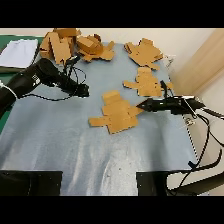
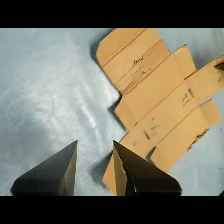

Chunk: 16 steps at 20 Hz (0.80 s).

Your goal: Fold the box.

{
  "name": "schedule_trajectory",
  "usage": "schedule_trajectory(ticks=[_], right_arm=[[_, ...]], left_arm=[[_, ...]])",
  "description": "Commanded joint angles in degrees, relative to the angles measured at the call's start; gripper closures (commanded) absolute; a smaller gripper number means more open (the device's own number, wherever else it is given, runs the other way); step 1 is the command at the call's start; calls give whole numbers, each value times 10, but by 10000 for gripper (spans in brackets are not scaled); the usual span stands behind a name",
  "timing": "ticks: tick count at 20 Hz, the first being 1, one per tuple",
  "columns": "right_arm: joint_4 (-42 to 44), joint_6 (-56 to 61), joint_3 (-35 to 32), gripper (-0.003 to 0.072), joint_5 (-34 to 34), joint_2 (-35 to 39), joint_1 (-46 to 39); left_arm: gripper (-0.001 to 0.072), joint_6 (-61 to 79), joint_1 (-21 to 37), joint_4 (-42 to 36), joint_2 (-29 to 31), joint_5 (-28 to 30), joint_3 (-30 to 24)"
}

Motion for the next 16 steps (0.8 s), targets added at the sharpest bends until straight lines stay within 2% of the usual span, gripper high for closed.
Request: schedule_trajectory(ticks=[1,5,8,12,13,16], right_arm=[[33,-43,-29,682,-116,32,100],[30,-54,-78,682,-205,98,156],[28,-57,-128,682,-246,148,167],[35,-56,-200,682,-274,205,168],[37,-56,-216,682,-274,217,168],[42,-45,-248,682,-274,239,168]], left_arm=[[379,20,32,-27,-31,-52,0],[379,66,40,-69,-78,-88,0],[378,80,41,-87,-104,-91,0],[373,127,46,-151,-130,-115,0],[274,134,50,-160,-132,-116,0],[262,138,63,-166,-137,-116,0]])
